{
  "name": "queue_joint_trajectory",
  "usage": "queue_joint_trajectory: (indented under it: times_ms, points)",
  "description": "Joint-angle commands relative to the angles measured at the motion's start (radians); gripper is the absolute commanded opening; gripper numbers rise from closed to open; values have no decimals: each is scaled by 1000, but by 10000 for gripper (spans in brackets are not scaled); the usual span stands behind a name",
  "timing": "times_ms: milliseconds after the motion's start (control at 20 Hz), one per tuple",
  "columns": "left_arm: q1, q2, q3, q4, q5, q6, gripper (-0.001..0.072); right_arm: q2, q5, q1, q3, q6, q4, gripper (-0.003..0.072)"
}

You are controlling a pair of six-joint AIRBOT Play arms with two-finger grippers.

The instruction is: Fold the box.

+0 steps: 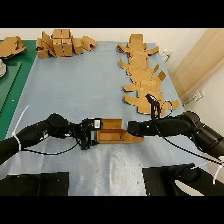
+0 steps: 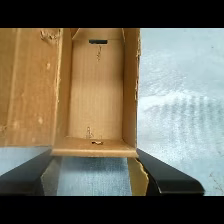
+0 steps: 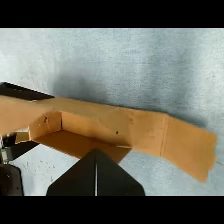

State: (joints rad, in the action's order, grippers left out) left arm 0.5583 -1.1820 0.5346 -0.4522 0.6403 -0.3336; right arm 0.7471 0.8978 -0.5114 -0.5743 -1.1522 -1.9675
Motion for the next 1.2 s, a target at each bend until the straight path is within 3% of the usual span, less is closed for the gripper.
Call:
queue_joint_trajectory:
  times_ms: [0, 150, 350, 600, 800, 1150]
  points:
    - [-1, 10, 0, -49, -10, 67, 513, 1, 1, 0, 0, -1, -5, 0]
    - [-1, 10, -1, -59, -9, 75, 512, 1, 2, 0, 0, -1, -12, 0]
    - [-1, 10, -1, -197, -2, 217, 512, 8, -8, 1, 0, -21, -119, -1]
    - [-1, 10, 0, -199, -2, 222, 512, 158, -97, 1, -12, -291, -447, -1]
    - [-1, 11, 0, -198, -2, 222, 512, 231, -119, 1, -86, -360, -454, -1]
    - [-1, 35, 0, -195, 22, 223, 513, 231, -86, 1, -87, -357, -393, -1]
